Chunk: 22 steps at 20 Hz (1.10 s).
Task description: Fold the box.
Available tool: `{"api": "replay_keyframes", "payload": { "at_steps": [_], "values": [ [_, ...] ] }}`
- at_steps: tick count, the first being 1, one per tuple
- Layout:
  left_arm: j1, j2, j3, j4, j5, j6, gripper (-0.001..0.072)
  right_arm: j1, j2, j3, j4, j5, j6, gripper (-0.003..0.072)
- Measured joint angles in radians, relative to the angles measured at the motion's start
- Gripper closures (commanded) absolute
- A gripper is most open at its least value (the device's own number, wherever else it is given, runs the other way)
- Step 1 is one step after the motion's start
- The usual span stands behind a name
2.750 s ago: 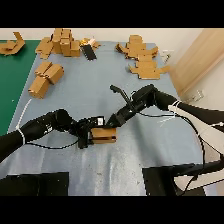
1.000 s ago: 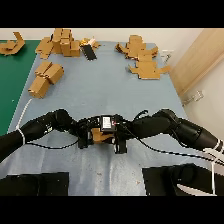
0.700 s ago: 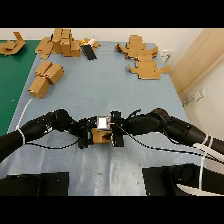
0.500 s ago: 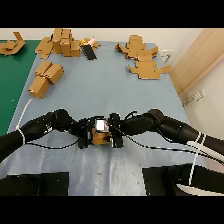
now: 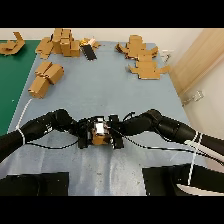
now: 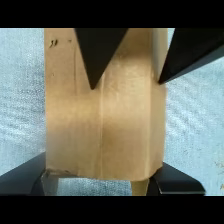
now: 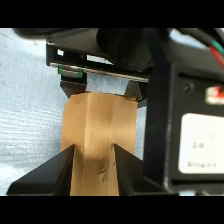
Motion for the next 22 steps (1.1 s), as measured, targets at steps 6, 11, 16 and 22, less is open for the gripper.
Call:
{"api": "replay_keyframes", "payload": {
  "at_steps": [6, 11, 16, 22],
  "values": [
    [0.000, 0.000, 0.000, 0.000, 0.000, 0.000, 0.0443, 0.038, 0.000, 0.000, -0.055, 0.007, -0.010, 0.0367],
    [0.000, 0.000, 0.000, 0.000, 0.000, 0.000, 0.0444, 0.051, 0.000, 0.000, -0.102, 0.016, -0.008, 0.0367],
    [0.000, 0.000, 0.000, 0.000, 0.000, 0.000, 0.0443, 0.053, 0.000, 0.000, -0.124, 0.034, -0.006, 0.0406],
    [0.000, 0.000, 0.000, 0.000, 0.000, -0.001, 0.0443, 0.063, 0.000, 0.000, -0.131, 0.041, -0.006, 0.0493]
  ]
}}
